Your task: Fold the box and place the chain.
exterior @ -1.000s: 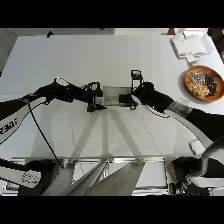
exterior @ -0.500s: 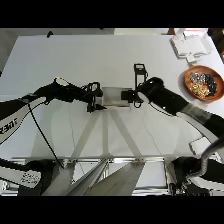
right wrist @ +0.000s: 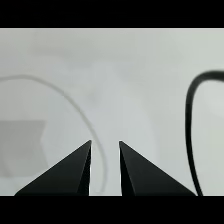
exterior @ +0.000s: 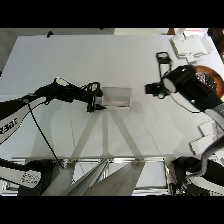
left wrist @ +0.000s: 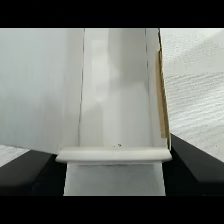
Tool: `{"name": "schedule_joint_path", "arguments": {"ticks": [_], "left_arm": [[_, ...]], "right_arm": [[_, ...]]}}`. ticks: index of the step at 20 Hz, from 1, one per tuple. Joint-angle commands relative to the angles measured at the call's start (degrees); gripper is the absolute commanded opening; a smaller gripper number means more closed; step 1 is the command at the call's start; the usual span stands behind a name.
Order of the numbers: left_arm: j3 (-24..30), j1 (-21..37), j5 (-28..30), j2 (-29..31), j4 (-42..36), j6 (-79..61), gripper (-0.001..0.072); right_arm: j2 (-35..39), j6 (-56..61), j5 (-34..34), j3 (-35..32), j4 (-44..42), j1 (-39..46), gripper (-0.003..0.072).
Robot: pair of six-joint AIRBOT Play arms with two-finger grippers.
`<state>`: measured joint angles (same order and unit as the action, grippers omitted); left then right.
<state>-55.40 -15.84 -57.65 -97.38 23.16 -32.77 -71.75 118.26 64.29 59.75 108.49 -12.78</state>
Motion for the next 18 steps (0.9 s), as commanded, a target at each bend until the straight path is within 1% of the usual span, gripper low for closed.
{"name": "schedule_joint_path", "arguments": {"ticks": [1,3,4,5,6,7,8,11,12,14,16,18], "left_arm": [[0.00,0.02,0.00,-0.02,0.00,0.00,0.0336],[0.00,0.02,0.00,-0.02,0.00,0.00,0.0336],[0.00,0.02,0.00,-0.02,0.00,0.00,0.0336],[0.00,0.02,0.00,-0.02,0.00,0.00,0.0336],[0.00,0.02,0.00,-0.02,0.00,0.00,0.0336],[0.00,0.02,0.00,-0.02,0.00,0.00,0.0336],[0.00,0.02,0.00,-0.02,0.00,0.00,0.0336],[0.00,0.02,0.00,-0.02,0.00,0.00,0.0336],[0.00,0.02,0.00,-0.02,0.00,0.00,0.0336],[0.00,0.02,0.00,-0.02,0.00,0.00,0.0336],[0.00,0.02,0.00,-0.02,0.00,0.00,0.0336],[0.00,0.02,0.00,-0.02,0.00,0.00,0.0336]], "right_arm": [[0.48,-7.72,3.85,0.04,4.37,9.42,0.0197],[0.48,-11.52,1.95,0.04,4.42,16.37,0.0208],[0.48,-13.42,0.37,0.04,4.33,20.24,0.0303],[0.46,-14.51,-1.42,0.04,4.07,23.89,0.0366],[0.42,-15.39,-3.69,0.04,3.56,27.85,0.0387],[0.35,-15.39,-6.08,0.04,2.99,31.45,0.0445],[0.13,-16.26,-9.05,0.07,1.42,35.01,0.0460],[-2.14,-21.38,-16.22,0.07,-5.31,42.99,0.0461],[-3.41,-21.31,-17.88,0.07,-5.55,44.63,0.0460],[-6.40,-21.33,-21.14,0.07,-5.55,46.84,0.0460],[-9.75,-21.38,-23.93,0.07,-5.68,47.12,0.0460],[-12.74,-23.93,-25.59,0.07,-9.20,47.01,0.0460]]}}
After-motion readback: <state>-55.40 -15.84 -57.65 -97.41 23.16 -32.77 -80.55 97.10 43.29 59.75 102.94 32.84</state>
